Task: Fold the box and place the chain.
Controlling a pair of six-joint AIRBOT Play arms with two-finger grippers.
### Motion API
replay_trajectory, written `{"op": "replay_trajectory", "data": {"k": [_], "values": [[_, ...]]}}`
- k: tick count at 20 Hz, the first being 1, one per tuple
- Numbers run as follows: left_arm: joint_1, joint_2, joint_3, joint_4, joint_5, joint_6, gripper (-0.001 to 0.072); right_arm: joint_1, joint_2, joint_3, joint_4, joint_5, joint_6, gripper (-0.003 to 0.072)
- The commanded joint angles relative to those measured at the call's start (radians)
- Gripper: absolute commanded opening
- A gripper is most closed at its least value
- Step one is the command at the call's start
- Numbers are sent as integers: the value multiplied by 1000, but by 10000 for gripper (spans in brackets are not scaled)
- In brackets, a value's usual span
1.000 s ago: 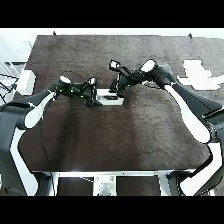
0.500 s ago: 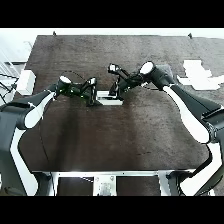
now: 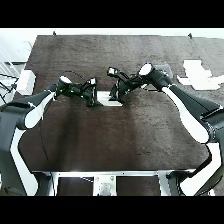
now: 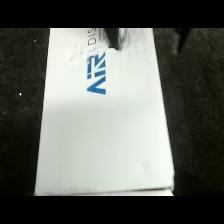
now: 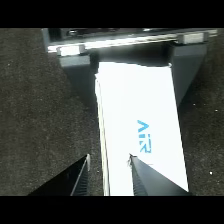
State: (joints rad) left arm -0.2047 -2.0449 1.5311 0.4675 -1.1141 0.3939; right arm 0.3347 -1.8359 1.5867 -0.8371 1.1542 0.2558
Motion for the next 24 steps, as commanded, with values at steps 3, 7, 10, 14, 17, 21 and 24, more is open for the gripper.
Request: {"op": "replay_trajectory", "data": {"k": [3, 7, 10, 14, 17, 21, 24], "values": [[1, 0, 0, 0, 4, 0, 476, -2, 3, 18, 11, 19, -7, 465], [1, 1, 0, 0, 4, 0, 476, -2, 18, 34, 10, 18, -14, 528], [1, 0, 0, 0, 4, 0, 476, -6, 18, 34, 5, 18, -19, 446], [1, 1, 0, 0, 4, 0, 476, -14, 20, 34, 6, 10, -29, 346], [1, 0, 0, 0, 4, 0, 476, -14, 28, 34, 6, 10, -29, 252], [1, 0, 0, 0, 4, 0, 476, -14, 29, 34, 5, 5, -30, 183], [1, 0, 0, 0, 4, 0, 476, -14, 29, 34, 5, 6, -29, 128]]}}
